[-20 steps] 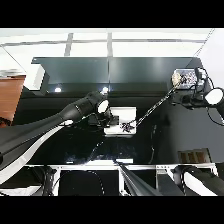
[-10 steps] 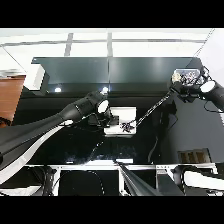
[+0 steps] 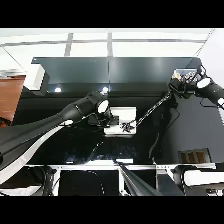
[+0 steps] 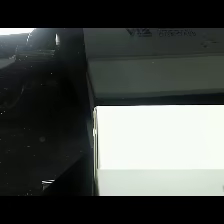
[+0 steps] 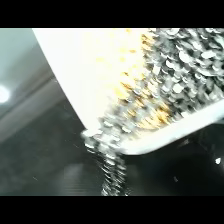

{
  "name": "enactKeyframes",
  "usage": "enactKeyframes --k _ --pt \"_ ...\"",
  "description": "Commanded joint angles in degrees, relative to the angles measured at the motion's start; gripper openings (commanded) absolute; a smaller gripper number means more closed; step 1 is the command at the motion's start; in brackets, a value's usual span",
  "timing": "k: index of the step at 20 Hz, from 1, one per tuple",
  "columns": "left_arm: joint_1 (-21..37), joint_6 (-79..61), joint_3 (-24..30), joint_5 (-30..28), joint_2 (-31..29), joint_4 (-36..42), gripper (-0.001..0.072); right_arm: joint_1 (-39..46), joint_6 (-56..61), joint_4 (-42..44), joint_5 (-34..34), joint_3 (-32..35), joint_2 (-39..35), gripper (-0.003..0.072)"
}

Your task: Fold the box and place the chain.

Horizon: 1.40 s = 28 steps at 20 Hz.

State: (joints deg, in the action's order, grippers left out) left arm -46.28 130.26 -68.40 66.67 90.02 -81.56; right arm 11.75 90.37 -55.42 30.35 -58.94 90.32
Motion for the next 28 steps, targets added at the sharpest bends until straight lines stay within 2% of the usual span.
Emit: enactKeyframes --k 1,3,7,10,15,19,22,28 --pt "0.0 0.0 -0.1 0.0 0.0 0.0 0.0032 0.0 -0.2 0.5 1.4 -0.7 0.7 0.002" --pt "0.0 0.0 -0.1 0.0 0.0 0.0 0.0032 -0.1 -1.1 0.6 4.1 -1.4 0.5 0.002" --pt "0.0 0.0 -0.1 0.0 0.0 0.0 0.0032 -0.2 -12.7 1.0 9.0 -4.0 -3.5 0.0019" --pt "0.0 0.0 -0.1 0.0 0.0 0.0 0.0032 -0.3 -16.8 1.0 14.0 -4.0 -11.4 0.0019" --pt "0.0 0.0 -0.1 -0.1 0.0 0.0 0.0032 -0.5 -18.4 2.2 20.6 -4.0 -29.2 0.0019" --pt "0.0 0.0 -0.1 -0.1 0.0 0.0 0.0032 -0.7 -21.1 9.7 33.9 -4.0 -38.8 0.0019" --pt "0.0 0.0 -0.1 -0.1 0.0 0.0 0.0032 -4.5 -21.2 14.1 37.6 -4.0 -42.0 0.002" --pt "0.0 0.0 -0.1 0.0 0.0 0.0 0.0032 -11.2 -21.2 19.7 40.2 -4.0 -42.2 0.0019"
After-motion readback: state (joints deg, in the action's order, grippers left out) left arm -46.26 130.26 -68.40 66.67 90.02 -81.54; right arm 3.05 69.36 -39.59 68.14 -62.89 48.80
